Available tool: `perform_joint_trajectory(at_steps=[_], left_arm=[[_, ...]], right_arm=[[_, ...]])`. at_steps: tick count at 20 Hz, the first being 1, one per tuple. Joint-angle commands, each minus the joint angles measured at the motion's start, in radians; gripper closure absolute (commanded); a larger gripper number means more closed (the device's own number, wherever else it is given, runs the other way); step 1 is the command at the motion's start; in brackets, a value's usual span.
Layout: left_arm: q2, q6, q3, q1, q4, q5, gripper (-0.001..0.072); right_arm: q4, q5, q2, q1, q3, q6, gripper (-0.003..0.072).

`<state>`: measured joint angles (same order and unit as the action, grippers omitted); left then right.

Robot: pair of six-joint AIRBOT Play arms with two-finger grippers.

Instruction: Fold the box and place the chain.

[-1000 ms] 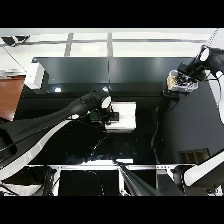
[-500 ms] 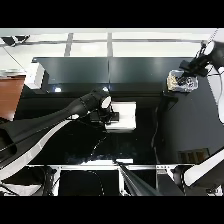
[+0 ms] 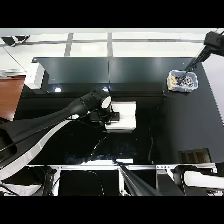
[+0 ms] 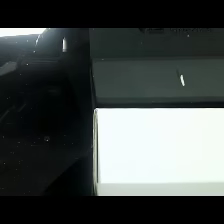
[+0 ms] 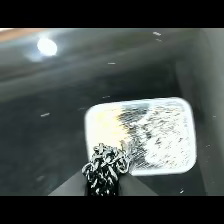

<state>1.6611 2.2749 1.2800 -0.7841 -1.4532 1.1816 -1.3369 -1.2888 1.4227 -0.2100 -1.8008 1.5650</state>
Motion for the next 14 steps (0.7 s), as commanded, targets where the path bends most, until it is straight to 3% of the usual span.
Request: perform_joint_trajectory(at_steps=[1, 3, 6, 11, 14], left_arm=[[0.0, -0.001, 0.0, 0.0, -0.001, 0.001, 0.0684], [0.0, -0.001, 0.0, 0.0, 0.0, 0.001, 0.0684], [0.0, -0.001, 0.0, 0.0, 0.0, 0.002, 0.0683], [0.0, -0.001, 0.0, 0.0, 0.0, 0.002, 0.0683], [0.0, 0.0, 0.0, 0.0, 0.0, 0.001, 0.0683]], right_arm=[[0.138, 0.039, -0.244, 0.014, 0.159, -0.116, 0.0672], [0.179, 0.058, -0.365, 0.046, 0.224, -0.145, 0.0672], [0.235, 0.013, -0.473, 0.126, 0.23, -0.145, 0.0672], [0.425, -0.243, -0.501, 0.28, 0.263, -0.149, 0.0672], [0.48, -0.177, -0.5, 0.434, 0.36, -0.149, 0.0672]])
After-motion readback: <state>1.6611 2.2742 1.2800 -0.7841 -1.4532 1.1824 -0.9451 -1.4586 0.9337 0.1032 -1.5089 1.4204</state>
